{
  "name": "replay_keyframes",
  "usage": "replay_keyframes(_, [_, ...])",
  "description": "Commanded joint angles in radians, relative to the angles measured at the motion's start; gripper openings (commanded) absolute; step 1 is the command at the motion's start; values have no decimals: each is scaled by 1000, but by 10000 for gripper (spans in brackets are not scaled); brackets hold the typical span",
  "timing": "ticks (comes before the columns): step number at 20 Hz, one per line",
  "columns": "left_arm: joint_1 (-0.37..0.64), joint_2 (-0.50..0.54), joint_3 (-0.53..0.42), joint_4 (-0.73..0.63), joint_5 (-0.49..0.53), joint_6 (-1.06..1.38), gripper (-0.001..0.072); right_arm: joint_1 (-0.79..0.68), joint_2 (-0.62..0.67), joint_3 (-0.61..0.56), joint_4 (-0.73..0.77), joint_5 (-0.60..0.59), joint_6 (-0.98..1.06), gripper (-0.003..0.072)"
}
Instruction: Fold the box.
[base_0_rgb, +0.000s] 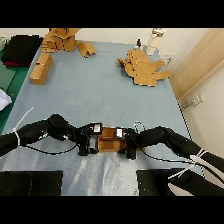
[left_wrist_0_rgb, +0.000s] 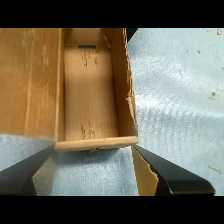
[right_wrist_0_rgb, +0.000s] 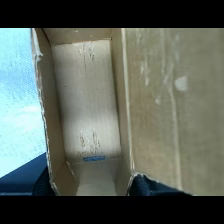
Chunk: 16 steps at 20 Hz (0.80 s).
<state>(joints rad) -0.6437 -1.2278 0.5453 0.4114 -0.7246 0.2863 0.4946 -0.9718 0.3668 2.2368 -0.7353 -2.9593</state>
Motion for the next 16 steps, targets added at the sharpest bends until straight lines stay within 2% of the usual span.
replay_keyframes(1, [-28, 0, 0, -11, 23, -20, 698, 0, 1, 0, 0, 0, 0, 340])
replay_keyframes(4, [-40, 0, 0, -16, 47, -27, 698, 0, 1, 0, 0, 0, 0, 340])
replay_keyframes(10, [-117, -14, 0, -35, 174, -41, 698, 0, 1, 0, 0, 0, 0, 340])
replay_keyframes(16, [-122, -15, -1, -33, 172, -41, 697, 0, 1, 0, 0, 0, 0, 340])
